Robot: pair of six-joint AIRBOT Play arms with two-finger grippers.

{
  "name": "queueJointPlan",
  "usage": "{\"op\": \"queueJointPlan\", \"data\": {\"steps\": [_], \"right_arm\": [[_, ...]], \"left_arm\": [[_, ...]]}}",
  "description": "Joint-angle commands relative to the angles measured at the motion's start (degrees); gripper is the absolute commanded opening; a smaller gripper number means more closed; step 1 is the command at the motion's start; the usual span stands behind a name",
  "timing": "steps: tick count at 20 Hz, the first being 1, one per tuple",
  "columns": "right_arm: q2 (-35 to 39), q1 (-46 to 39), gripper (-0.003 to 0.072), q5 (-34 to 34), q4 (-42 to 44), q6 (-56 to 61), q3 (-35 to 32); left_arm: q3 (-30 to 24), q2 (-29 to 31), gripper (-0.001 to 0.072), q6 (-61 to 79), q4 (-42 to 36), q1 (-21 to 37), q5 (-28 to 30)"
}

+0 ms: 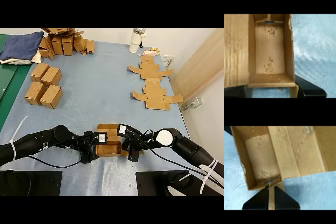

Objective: Fold the box.

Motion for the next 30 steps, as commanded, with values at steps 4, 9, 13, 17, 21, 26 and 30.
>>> {"op": "queueJointPlan", "data": {"steps": [4,9,13,17,21,26,30], "right_arm": [[-0.1,0.1,0.0099,-1.6,3.9,-0.2,-0.2],[-0.3,0.1,0.0104,-1.6,5.4,-0.2,-0.7],[-1.2,0.1,0.0284,-1.4,6.3,-0.2,-0.7],[-1.2,0.1,0.041,-1.4,8.1,-1.4,-0.7],[-1.2,0.1,0.0477,-1.6,9.0,-3.3,-1.7],[-1.2,0.1,0.0483,-1.7,10.2,-3.9,-2.1],[-1.2,0.1,0.0523,-1.9,10.1,-3.8,-2.2]], "left_arm": [[0.0,0.0,0.051,0.0,0.0,0.0,0.0],[0.0,0.0,0.051,0.0,0.0,0.0,0.0],[0.0,0.0,0.051,0.0,0.0,0.0,0.0],[0.0,0.0,0.051,0.0,0.0,0.0,0.0],[0.0,0.0,0.051,0.0,0.0,0.0,0.0],[0.0,0.0,0.051,0.0,0.0,0.0,0.0],[0.0,0.0,0.051,0.0,0.0,0.0,0.0]]}}
